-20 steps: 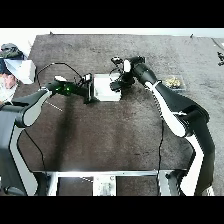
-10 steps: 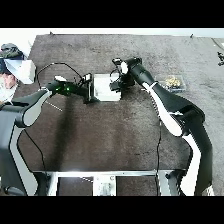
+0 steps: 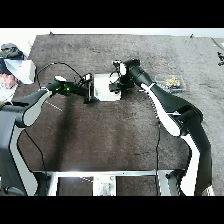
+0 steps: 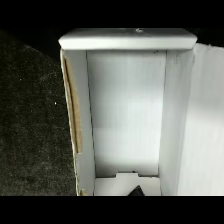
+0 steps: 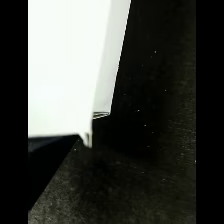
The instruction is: Fold the box and place the chain.
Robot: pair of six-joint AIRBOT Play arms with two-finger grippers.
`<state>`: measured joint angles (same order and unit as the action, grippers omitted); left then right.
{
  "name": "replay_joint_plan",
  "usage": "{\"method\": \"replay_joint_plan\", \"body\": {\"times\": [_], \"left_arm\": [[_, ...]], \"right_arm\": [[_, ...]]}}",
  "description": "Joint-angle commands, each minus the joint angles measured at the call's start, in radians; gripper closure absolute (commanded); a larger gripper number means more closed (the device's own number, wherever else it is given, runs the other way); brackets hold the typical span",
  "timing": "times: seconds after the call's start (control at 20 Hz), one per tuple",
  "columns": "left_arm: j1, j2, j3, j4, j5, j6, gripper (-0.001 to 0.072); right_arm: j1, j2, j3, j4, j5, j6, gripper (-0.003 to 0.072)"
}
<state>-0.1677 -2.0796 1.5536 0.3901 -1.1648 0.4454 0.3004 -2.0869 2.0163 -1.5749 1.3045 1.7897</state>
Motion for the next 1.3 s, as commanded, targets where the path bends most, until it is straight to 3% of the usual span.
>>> {"method": "replay_joint_plan", "body": {"times": [0.0,0.1,0.15,0.7,0.75,0.95,1.05,1.25], "left_arm": [[0.001,0.0,0.0,-0.002,0.0,0.0,0.0386],[0.001,0.0,0.0,-0.002,-0.002,0.0,0.0386],[0.001,0.0,0.0,-0.002,-0.003,0.0,0.0386],[0.001,0.0,0.0,-0.002,-0.003,0.0,0.0386],[0.001,0.0,0.0,-0.002,-0.003,0.0,0.0386],[0.001,0.0,0.0,-0.002,-0.003,0.0,0.0386],[0.001,0.0,0.0,-0.002,-0.003,0.0,0.0386],[0.001,0.0,0.0,-0.002,-0.003,0.0,0.0386]], "right_arm": [[0.001,-0.002,0.0,0.0,0.016,0.038,0.0331],[0.001,-0.002,0.0,-0.001,0.014,0.055,0.0357],[0.002,-0.002,0.0,-0.005,0.008,0.067,0.0414],[0.023,-0.004,-0.004,-0.054,-0.011,0.101,0.0422],[0.024,-0.004,-0.004,-0.056,-0.012,0.1,0.0529],[0.025,-0.004,-0.005,-0.056,-0.013,0.119,0.0573],[0.025,-0.003,-0.004,-0.06,-0.029,0.119,0.0677],[0.025,-0.003,-0.004,-0.06,-0.019,0.119,0.0669]]}}
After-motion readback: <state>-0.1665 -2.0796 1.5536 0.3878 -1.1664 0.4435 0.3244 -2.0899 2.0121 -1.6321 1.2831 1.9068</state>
